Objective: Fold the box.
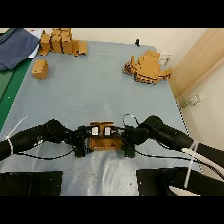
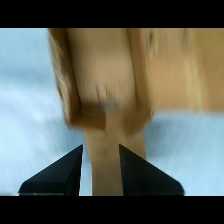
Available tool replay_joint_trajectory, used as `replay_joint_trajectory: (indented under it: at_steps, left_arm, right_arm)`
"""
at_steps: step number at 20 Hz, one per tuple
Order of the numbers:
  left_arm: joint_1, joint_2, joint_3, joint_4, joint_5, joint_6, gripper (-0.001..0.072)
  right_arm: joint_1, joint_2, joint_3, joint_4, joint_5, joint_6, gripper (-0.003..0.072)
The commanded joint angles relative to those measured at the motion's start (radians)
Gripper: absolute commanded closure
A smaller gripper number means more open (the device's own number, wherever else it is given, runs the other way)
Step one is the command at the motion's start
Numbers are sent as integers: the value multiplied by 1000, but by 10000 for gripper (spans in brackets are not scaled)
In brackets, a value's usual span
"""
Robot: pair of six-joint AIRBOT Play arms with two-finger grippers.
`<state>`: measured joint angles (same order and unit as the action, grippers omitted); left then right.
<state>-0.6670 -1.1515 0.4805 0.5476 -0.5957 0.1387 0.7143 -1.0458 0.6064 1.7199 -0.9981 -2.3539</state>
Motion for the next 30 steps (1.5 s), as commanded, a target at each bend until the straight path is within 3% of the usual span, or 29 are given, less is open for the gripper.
replay_joint_trajectory:
  at_steps: [1,6,7,8,20,23,25,27,30]
  left_arm:
    - [0,-1,0,2,2,3,355]
    - [0,-1,0,2,2,3,355]
    - [0,-1,0,2,2,3,354]
    - [0,-1,0,2,2,3,355]
    - [0,-1,0,2,2,3,354]
    - [0,-1,0,2,2,3,354]
    - [0,-1,0,2,2,3,354]
    - [0,-1,0,2,2,3,355]
    - [0,-1,0,2,2,3,355]
  right_arm:
    - [0,4,5,-90,36,66,336]
    - [0,4,5,-93,56,69,323]
    - [0,4,5,-74,66,69,238]
    - [0,6,5,-59,69,69,219]
    - [0,63,5,11,126,69,220]
    - [-6,134,-28,60,124,69,220]
    - [-18,207,-102,86,169,69,220]
    - [-23,250,-176,89,290,68,220]
    - [-23,216,-197,93,364,55,220]
